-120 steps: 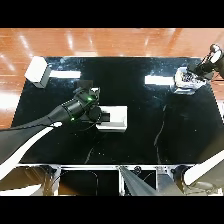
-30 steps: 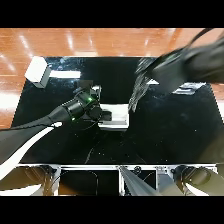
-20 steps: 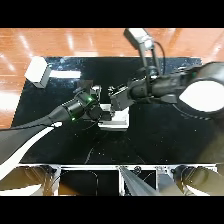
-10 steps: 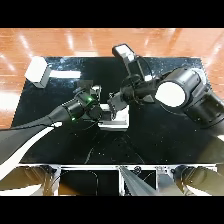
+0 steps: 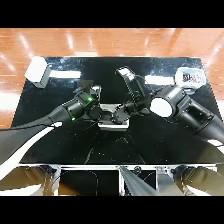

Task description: Fold the box and place the chain.

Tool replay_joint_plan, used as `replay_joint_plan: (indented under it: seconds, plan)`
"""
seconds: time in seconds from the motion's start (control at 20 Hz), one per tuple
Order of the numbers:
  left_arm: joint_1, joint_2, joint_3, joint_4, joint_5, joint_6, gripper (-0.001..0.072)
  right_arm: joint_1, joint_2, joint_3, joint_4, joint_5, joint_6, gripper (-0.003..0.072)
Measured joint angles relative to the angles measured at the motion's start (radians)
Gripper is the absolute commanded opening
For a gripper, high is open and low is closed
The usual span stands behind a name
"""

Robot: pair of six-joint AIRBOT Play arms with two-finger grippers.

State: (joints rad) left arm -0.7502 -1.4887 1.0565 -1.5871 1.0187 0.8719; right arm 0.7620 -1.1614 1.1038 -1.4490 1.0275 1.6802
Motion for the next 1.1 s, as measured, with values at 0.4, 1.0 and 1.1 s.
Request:
replay_joint_plan:
  seconds: [0.4, 1.0, 1.1]
  plan:
    - [0.0, 0.0, 0.0, 0.0, 0.0, 0.0, 0.0019, -0.015, 0.018, -0.011, -0.009, -0.022, -0.02, 0.0701]
    - [0.0, 0.0, 0.002, -0.011, -0.004, 0.0, 0.029, -0.316, 0.232, -0.135, -0.173, 0.291, -0.027, 0.0703]
    - [0.0, 0.0, 0.002, -0.024, -0.008, 0.0, 0.0531, -0.324, 0.238, -0.171, -0.172, 0.291, -0.021, 0.0703]
